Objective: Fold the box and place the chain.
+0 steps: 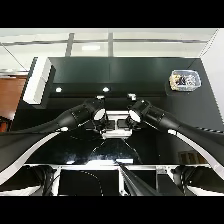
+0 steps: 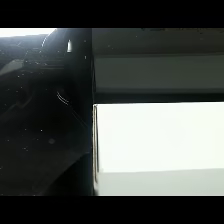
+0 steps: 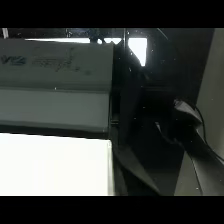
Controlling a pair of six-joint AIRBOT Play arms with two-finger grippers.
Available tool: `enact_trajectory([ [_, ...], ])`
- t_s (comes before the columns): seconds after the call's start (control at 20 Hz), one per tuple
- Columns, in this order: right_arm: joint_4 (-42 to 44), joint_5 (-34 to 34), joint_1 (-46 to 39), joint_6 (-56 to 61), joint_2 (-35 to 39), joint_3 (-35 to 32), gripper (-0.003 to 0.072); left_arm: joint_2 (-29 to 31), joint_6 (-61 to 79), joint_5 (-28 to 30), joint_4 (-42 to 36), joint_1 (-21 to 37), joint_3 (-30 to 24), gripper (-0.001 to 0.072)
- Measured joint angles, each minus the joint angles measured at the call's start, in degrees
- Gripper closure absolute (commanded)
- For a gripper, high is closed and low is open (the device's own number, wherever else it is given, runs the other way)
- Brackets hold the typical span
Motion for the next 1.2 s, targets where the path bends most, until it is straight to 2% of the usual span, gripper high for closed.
enact_trajectory([
  [0.05, 0.02, 0.07, 0.0, 0.22, -0.07, 0.0, 0.0674, 0.0, -0.04, -0.09, 0.0, 0.0, 0.0, 0.0683],
  [0.2, 0.37, -0.07, 0.0, 0.81, -0.2, 0.0, 0.0673, 0.0, -0.11, -0.24, -0.13, 0.0, 0.0, 0.0683],
  [0.25, 0.42, -0.09, 0.0, 0.85, -0.2, 0.0, 0.0624, 0.0, -0.09, -0.22, -0.11, 0.0, 0.0, 0.0683],
  [0.3, 0.55, -0.11, 0.0, 0.81, -0.2, 0.0, 0.0444, 0.0, 0.04, -0.2, -0.09, 0.0, 0.0, 0.0683],
  [0.35, 0.61, 0.15, 0.0, 0.81, -0.24, 0.0, 0.0413, 0.02, 0.07, -0.09, 0.15, 0.0, 0.0, 0.0683],
  [0.4, 0.83, 0.0, 0.0, 0.83, -0.24, 0.04, 0.0419, 0.0, 0.04, -0.2, 0.2, 0.0, 0.0, 0.0683],
  [0.45, 1.05, -0.02, 0.0, 0.85, -0.24, 0.07, 0.0614, 0.02, 0.04, -0.13, 0.17, 0.0, 0.0, 0.0683],
  [0.5, 1.07, 0.09, 0.0, 0.92, -0.24, 0.07, 0.0674, 0.0, 0.04, -0.13, 0.09, 0.0, 0.0, 0.0683],
  [0.6, 1.36, 0.07, 0.0, 1.18, -0.24, 0.07, 0.0672, 0.02, -0.04, -0.13, 0.02, 0.0, 0.0, 0.0683],
  [0.65, 1.38, 0.07, 0.0, 1.05, -0.24, 0.07, 0.0647, 0.02, -0.04, -0.17, 0.02, 0.0, 0.0, 0.0683],
  [0.7, 1.36, 0.07, 0.0, 0.98, -0.24, 0.07, 0.0434, 0.02, -0.04, -0.15, 0.02, 0.0, 0.0, 0.0683],
  [0.75, 1.36, 0.09, 0.0, 0.81, -0.22, 0.07, 0.032, 0.02, 0.04, -0.13, 0.07, 0.0, 0.0, 0.0683],
  [0.8, 1.36, 0.15, 0.0, 0.72, -0.04, 0.07, 0.0294, 0.02, 0.04, -0.15, 0.04, 0.0, 0.0, 0.0683],
  [1.0, 1.2, 2.4, 0.0, -1.88, 3.52, 0.07, 0.0294, 0.02, 0.04, -0.13, 0.0, 0.0, 0.0, 0.0683],
  [1.2, -1.73, 8.44, -0.11, -6.97, 14.43, 0.07, 0.0291, 0.02, 0.02, -0.15, 0.0, 0.0, 0.0, 0.0683],
])
